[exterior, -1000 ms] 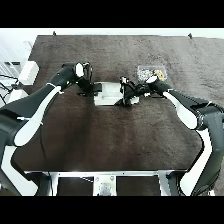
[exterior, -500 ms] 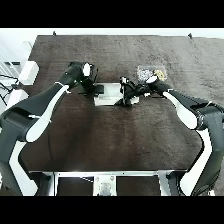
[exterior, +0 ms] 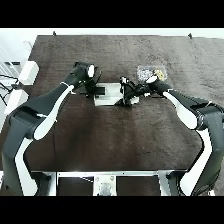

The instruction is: Fold the box and place the chain.

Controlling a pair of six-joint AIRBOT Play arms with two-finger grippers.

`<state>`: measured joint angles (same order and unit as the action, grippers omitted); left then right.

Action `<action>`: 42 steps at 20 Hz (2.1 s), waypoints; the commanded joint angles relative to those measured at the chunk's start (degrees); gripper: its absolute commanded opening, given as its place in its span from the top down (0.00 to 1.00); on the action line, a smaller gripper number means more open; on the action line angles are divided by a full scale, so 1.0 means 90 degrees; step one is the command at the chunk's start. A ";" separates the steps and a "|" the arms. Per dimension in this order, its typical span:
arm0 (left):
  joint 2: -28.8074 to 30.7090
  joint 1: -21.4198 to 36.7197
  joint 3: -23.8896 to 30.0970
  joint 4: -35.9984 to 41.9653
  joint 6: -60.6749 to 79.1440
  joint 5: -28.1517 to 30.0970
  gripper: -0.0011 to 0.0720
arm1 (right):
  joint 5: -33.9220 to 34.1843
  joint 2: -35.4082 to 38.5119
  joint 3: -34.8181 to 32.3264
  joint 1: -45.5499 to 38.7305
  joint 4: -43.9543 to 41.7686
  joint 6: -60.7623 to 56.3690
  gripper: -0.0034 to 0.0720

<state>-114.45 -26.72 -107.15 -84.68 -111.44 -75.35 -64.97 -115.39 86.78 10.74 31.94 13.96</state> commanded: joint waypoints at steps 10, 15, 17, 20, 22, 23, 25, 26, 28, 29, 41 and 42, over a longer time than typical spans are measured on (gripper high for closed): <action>-0.0170 -0.0002 -0.0056 0.0078 -0.0058 -0.0177 0.87 | -0.0002 -0.0002 0.0000 0.0002 0.0000 0.0000 0.30; -0.0185 -0.0002 -0.0253 0.0126 0.0104 -0.0202 0.96 | -0.0005 -0.0002 0.0000 0.0002 0.0000 0.0000 0.30; -0.0172 0.0000 -0.0410 0.0119 0.0112 -0.0357 0.86 | -0.0002 -0.0002 0.0000 0.0002 0.0000 0.0000 0.30; -0.0148 0.0019 -0.0782 0.0015 0.0165 -0.0872 0.63 | -0.0002 -0.0002 0.0000 0.0002 0.0000 0.0000 0.30; -0.0134 0.0019 -0.1025 -0.0007 0.0270 -0.1175 0.38 | -0.0002 -0.0002 0.0000 0.0002 0.0000 0.0000 0.30; -0.0121 0.0017 -0.1124 -0.0005 0.0308 -0.1328 0.37 | -0.0005 -0.0002 0.0000 0.0002 0.0000 0.0000 0.30; 0.0063 0.0019 -0.1127 -0.0015 0.0525 -0.1362 0.26 | -0.0002 -0.0002 0.0000 0.0002 -0.0002 0.0000 0.30; 0.0189 0.0022 -0.1129 -0.0090 0.0646 -0.1353 0.24 | -0.0002 -0.0002 0.0000 0.0002 0.0000 0.0000 0.30; 0.0474 0.0129 -0.1112 -0.0124 0.0906 -0.1353 0.24 | -0.0002 -0.0002 0.0000 0.0002 0.0000 0.0000 0.30; 0.0619 0.0219 -0.1110 -0.0112 0.1141 -0.1399 0.18 | -0.0002 -0.0002 0.0000 0.0002 0.0000 0.0000 0.30; 0.1241 0.1855 -0.0879 0.2453 0.6249 -0.0629 0.01 | -0.0002 -0.0002 0.0000 0.0002 0.0000 0.0000 0.30; 0.1241 0.1943 -0.0743 0.2829 0.6994 -0.0682 0.01 | -0.0002 -0.0002 0.0000 0.0002 0.0000 0.0000 0.30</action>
<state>-103.44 -12.10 -115.61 -68.27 -65.67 -81.58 -64.99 -115.39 86.78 10.79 31.94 13.96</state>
